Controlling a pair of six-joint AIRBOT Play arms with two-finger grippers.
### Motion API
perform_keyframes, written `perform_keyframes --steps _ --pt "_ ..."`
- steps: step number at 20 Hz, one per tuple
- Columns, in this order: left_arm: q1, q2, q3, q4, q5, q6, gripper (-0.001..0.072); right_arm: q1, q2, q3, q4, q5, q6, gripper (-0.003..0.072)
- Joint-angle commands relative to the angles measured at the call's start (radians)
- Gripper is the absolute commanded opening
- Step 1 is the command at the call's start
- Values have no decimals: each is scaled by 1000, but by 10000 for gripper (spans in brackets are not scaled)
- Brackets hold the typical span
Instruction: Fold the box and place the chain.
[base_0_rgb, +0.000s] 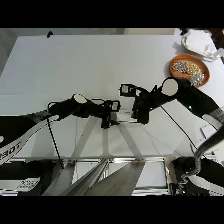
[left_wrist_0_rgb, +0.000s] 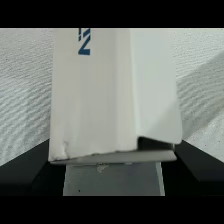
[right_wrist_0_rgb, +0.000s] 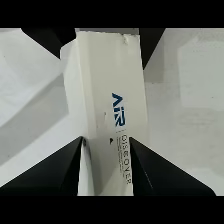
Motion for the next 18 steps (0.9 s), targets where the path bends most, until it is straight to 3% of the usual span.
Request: perform_keyframes --steps 1,7,18 --pt "0 0 1 1 -3 2 66 1 1 -6 0 -8 0 290" --pt "0 0 1 1 -3 2 66 2 1 -53 1 -97 1 291" --pt "0 0 1 1 -3 2 66 4 1 -107 8 -57 1 298"
